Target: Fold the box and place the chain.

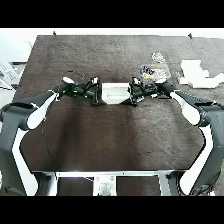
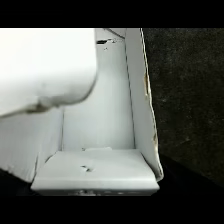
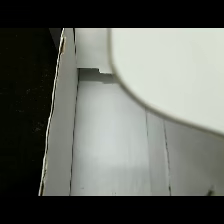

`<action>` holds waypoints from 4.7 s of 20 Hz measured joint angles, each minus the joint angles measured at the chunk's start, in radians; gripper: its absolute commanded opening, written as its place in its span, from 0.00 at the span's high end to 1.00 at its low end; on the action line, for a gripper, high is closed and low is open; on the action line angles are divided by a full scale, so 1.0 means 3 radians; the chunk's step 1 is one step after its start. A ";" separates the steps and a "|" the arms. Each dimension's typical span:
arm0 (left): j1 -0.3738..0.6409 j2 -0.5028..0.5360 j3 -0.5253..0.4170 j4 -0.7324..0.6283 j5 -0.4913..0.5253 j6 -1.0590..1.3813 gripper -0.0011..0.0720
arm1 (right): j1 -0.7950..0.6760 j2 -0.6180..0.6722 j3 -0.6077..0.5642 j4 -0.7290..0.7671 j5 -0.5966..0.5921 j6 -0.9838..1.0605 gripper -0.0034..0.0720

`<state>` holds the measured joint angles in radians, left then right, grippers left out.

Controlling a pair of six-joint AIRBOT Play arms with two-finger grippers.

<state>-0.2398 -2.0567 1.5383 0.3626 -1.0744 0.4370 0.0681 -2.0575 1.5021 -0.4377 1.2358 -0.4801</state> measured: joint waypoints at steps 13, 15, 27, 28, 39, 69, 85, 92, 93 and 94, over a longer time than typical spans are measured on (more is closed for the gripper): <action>-0.0039 -0.0020 0.0017 -0.0019 0.0081 0.0081 0.01 | 0.0000 0.0000 0.0000 0.0003 -0.0004 0.0001 0.18; -0.0047 -0.0033 0.0023 -0.0017 0.0097 0.0094 0.13 | -0.0001 0.0000 0.0000 0.0001 -0.0003 0.0001 0.18; -0.0053 -0.0048 0.0031 -0.0011 0.0169 0.0117 0.51 | -0.0001 0.0000 0.0000 0.0001 -0.0006 0.0000 0.18; -0.0053 -0.0048 0.0031 -0.0011 0.0179 0.0118 0.50 | -0.0001 0.0000 0.0000 0.0001 -0.0006 0.0000 0.18; -0.0056 -0.0047 0.0031 -0.0013 0.0228 0.0118 0.50 | -0.0003 0.0000 0.0000 0.0003 -0.0008 0.0001 0.18; -0.0056 -0.0048 0.0032 -0.0042 0.0252 0.0114 0.50 | -0.0272 0.0117 0.0027 -0.0137 0.0207 -0.0022 0.00; -0.0056 -0.0048 0.0032 -0.0038 0.0237 0.0116 0.51 | -0.0360 0.0654 0.0017 -0.0397 0.0576 0.0493 0.95; -0.0056 -0.0048 0.0032 -0.0037 0.0234 0.0116 0.50 | -0.0104 0.0668 0.0043 -0.0076 0.0052 0.0750 0.95; -0.0056 -0.0048 0.0032 -0.0037 0.0235 0.0116 0.50 | -0.0089 0.0668 0.0053 -0.0029 -0.0022 0.0781 0.95; -0.0056 -0.0048 0.0032 -0.0037 0.0235 0.0116 0.51 | -0.0079 0.0668 0.0062 -0.0003 -0.0118 0.0816 0.95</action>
<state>-0.2565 -2.0712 1.5478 0.3515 -1.0039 0.4717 0.0444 -1.8572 1.5208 -0.4385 1.2003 -0.2352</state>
